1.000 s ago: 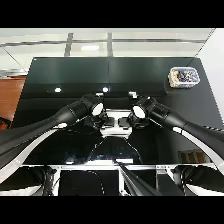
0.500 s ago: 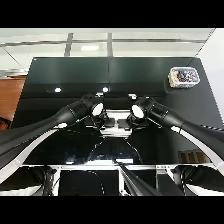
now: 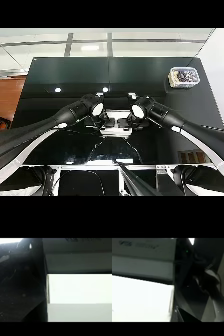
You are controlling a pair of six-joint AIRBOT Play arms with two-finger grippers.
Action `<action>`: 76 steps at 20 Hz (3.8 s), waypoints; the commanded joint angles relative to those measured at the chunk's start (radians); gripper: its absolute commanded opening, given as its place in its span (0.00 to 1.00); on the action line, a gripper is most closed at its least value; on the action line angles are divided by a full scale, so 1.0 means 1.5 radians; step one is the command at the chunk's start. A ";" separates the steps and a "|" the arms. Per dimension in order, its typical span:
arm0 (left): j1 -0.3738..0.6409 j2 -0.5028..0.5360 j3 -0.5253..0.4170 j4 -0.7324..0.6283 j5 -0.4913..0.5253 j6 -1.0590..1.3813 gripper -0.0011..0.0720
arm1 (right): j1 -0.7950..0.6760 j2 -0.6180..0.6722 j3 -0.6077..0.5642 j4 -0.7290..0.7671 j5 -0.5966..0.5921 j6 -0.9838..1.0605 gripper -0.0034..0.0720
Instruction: Fold the box and place the chain.
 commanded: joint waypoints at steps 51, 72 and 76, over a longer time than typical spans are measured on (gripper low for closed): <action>0.001 0.000 0.000 -0.001 -0.017 -0.001 0.05 | -0.631 -0.332 0.677 0.091 0.105 -0.234 0.07; 0.001 0.000 0.000 -0.001 -0.019 -0.001 0.05 | -0.611 0.273 0.584 0.288 0.240 -0.450 0.06; 0.001 0.000 0.000 -0.001 -0.019 -0.001 0.05 | -0.565 0.293 0.545 0.285 0.313 -0.453 0.06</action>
